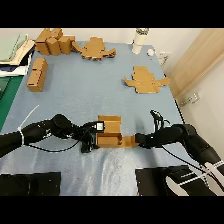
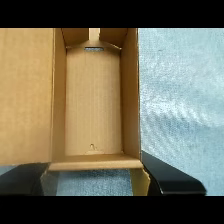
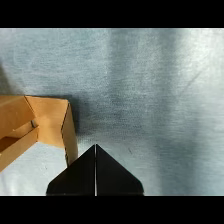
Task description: Fold the box.
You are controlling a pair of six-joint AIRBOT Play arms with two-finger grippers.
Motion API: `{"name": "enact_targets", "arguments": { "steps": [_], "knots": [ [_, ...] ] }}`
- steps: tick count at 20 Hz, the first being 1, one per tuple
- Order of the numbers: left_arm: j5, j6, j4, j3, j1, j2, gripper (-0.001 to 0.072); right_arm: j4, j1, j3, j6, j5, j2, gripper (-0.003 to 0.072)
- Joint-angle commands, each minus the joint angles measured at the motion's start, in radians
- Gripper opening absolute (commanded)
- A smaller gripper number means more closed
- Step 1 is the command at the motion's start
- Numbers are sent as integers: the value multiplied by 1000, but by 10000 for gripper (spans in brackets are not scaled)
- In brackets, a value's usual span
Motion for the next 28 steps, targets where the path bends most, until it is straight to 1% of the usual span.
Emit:
{"name": "enact_targets", "arguments": {
  "steps": [1, 3, 5, 7, 13, 14, 15, 16, 20, 22, 24, 25, 26, 28],
  "knots": [
    [0, 0, 0, 0, 0, 0, 527, 24, 0, -5, -26, 22, -23, -1],
    [0, 0, 0, 0, 0, 0, 527, 77, 0, -5, -76, 38, -60, -1],
    [0, 0, 0, 0, 0, 0, 527, 173, 1, -5, -147, 80, -91, 0],
    [0, 0, 0, 0, 0, 0, 526, 274, 1, -3, -223, 96, -98, 0],
    [0, 0, 0, 0, 0, 0, 527, 291, 1, 47, -239, 62, -88, 6],
    [0, 0, 0, 0, 0, 0, 526, 290, 0, 60, -240, 60, -80, 106],
    [0, 0, 0, 0, 0, 0, 527, 283, 0, 72, -239, 62, -75, 253],
    [0, 0, 0, 0, 0, 0, 527, 273, 0, 87, -239, 61, -76, 301],
    [0, 0, 0, 0, 0, 0, 527, 293, 6, 98, -238, 35, -85, 301],
    [0, 0, 0, 0, 0, 0, 527, 301, 42, 98, -238, 29, -89, 301],
    [0, 0, 0, 0, 0, 0, 527, 308, 87, 98, -237, 48, -90, 303],
    [0, 0, 0, 0, 0, 0, 527, 308, 107, 98, -234, 60, -92, 380],
    [0, 0, 0, 0, 0, 0, 527, 307, 125, 100, -216, 71, -97, 409],
    [0, 0, 0, 0, 0, 0, 527, 301, 150, 113, -184, 84, -120, 409]
  ]
}}
